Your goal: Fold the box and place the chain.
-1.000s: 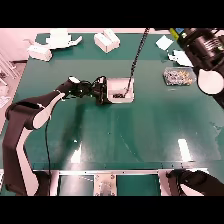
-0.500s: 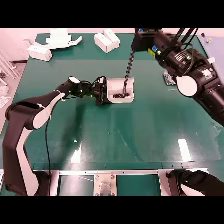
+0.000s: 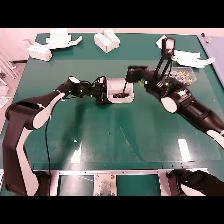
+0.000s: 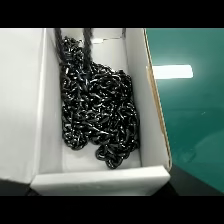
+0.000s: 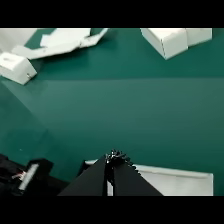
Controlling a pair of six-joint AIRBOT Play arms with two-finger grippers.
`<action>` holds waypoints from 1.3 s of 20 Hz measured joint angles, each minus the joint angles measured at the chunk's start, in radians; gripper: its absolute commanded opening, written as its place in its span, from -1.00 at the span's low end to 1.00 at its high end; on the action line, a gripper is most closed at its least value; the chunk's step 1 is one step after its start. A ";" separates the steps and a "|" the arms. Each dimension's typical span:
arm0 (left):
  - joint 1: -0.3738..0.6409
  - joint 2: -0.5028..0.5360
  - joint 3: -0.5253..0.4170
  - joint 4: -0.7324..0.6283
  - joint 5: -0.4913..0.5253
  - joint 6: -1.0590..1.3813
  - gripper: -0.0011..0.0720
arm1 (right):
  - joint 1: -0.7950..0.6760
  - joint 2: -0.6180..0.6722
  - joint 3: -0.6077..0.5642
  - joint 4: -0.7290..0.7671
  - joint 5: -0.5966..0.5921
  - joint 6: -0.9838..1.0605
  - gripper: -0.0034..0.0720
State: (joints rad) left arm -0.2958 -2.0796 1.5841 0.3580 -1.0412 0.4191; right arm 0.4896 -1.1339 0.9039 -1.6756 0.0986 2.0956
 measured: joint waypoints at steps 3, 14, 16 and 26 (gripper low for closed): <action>0.000 0.000 0.000 0.000 0.000 0.000 0.52 | 0.000 -0.053 -0.039 0.004 0.000 0.018 -0.89; 0.000 0.000 0.000 0.000 0.000 0.000 0.52 | 0.000 -0.102 -0.035 0.016 -0.004 0.016 0.44; 0.000 0.000 0.000 0.000 0.000 0.000 0.52 | -0.003 -0.067 -0.010 0.016 -0.005 -0.032 0.45; 0.000 0.000 0.000 0.000 0.001 0.000 0.52 | -0.174 -0.039 0.088 0.016 0.006 -0.346 -0.60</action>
